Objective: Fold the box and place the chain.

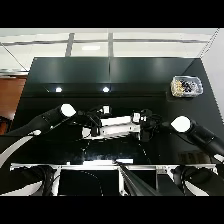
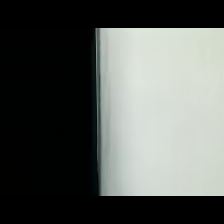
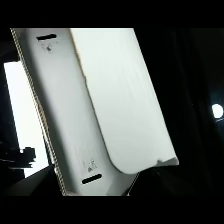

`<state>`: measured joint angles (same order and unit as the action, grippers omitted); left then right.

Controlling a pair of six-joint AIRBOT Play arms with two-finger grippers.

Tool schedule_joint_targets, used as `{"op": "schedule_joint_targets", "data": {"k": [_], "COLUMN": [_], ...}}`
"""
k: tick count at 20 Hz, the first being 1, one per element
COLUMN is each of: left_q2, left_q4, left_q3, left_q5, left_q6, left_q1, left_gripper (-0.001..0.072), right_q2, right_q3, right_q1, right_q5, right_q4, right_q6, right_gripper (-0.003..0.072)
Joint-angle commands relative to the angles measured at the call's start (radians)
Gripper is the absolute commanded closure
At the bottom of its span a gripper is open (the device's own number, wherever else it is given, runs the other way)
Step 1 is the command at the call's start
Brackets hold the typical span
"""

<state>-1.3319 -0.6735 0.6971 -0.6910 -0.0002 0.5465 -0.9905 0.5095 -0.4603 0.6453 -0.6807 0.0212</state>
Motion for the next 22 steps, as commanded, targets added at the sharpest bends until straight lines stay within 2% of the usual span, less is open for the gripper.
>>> {"op": "schedule_joint_targets", "data": {"k": [1, 9, 18, 22], "left_q2": [0.001, 0.001, 0.001, 0.001], "left_q4": [0.0, 0.0, 0.0, 0.0], "left_q3": [0.002, 0.002, 0.002, 0.002], "left_q5": [0.0, 0.0, -0.004, -0.004], "left_q6": [0.001, 0.001, 0.0, 0.0], "left_q1": [0.001, 0.0, 0.0, 0.0], "left_gripper": [0.0678, 0.0678, 0.0678, 0.0678], "right_q2": [-0.036, -0.103, -0.111, -0.117], "right_q3": [0.023, 0.022, -0.023, -0.039], "right_q1": [0.006, 0.061, 0.06, 0.06], "right_q5": [-0.01, 0.135, 0.182, 0.16], "right_q4": [0.05, 0.183, 0.149, 0.145], "right_q6": [-0.042, -0.125, -0.126, -0.155], "right_gripper": [-0.0006, -0.0006, -0.0005, -0.0006]}}
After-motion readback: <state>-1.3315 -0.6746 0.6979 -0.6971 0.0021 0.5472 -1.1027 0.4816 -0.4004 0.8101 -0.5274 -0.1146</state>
